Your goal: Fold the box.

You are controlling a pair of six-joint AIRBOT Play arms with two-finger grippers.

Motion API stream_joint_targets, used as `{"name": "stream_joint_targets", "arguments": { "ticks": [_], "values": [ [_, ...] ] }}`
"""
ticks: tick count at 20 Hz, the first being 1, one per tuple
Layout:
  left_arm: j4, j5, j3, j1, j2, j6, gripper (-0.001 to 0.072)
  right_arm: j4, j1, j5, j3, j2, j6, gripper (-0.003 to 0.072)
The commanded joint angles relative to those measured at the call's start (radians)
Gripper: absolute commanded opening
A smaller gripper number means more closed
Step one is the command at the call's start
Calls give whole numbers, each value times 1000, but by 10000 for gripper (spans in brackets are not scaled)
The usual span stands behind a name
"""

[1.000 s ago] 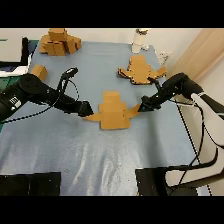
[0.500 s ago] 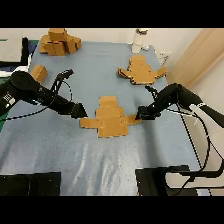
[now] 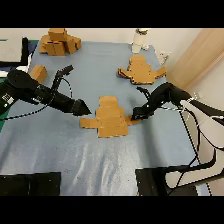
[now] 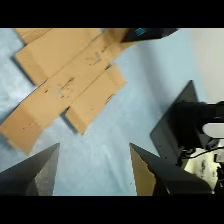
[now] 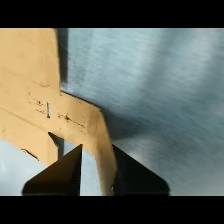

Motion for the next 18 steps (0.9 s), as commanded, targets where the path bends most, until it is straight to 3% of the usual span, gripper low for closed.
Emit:
{"name": "stream_joint_targets", "arguments": {
  "ticks": [1, 3, 7, 13, 18],
  "values": [
    [-79, -55, 0, 35, -1, 69, 657, 30, 42, -19, 8, -21, -60, 53],
    [-75, -76, -6, 74, -1, 76, 657, 61, 58, -41, 19, -10, -82, 3],
    [-79, -86, -24, 155, -1, 114, 657, 124, 100, -35, -29, 93, -94, 1],
    [-80, -85, -143, 224, -33, 175, 706, 263, 246, 200, -340, 361, -77, 1],
    [-80, -8, -161, 225, -161, 226, 706, 244, 435, 293, -417, 473, 39, 1]
  ]
}}
